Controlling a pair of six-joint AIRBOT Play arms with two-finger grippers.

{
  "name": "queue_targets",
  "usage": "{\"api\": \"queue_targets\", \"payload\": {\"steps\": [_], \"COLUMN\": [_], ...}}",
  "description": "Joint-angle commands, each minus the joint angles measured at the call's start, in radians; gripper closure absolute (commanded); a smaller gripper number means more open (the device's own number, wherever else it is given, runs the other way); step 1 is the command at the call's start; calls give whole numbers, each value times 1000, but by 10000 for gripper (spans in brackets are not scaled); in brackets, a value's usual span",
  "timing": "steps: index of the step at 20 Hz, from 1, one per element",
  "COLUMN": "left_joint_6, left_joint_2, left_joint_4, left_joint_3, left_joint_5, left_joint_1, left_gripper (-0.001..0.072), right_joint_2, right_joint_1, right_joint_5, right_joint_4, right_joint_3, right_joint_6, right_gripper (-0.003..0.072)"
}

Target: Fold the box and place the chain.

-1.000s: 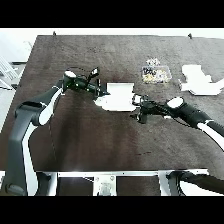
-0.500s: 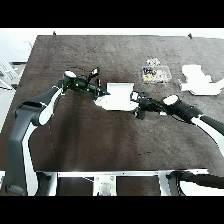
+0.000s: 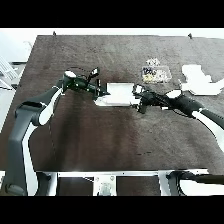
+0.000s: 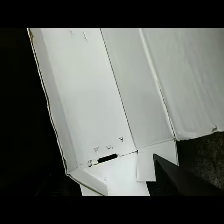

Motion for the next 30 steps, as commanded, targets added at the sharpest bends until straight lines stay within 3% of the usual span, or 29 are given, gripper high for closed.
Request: {"api": "queue_targets", "payload": {"steps": [1,9,21,30], "left_joint_6": [0,0,0,0], "left_joint_2": [0,0,0,0], "left_joint_4": [0,0,0,0], "left_joint_3": [0,0,0,0], "left_joint_5": [0,-1,-2,-2], "left_joint_1": [0,0,0,0], "left_gripper": [687,687,687,687], "right_joint_2": [-29,-95,-306,-488], "right_joint_1": [-25,-52,-135,-159], "right_joint_5": [44,128,492,667], "right_joint_4": [27,29,15,-5], "right_joint_3": [40,123,382,581], "right_joint_6": [-50,-103,-101,-112], "right_gripper": [59,59,59,59]}}
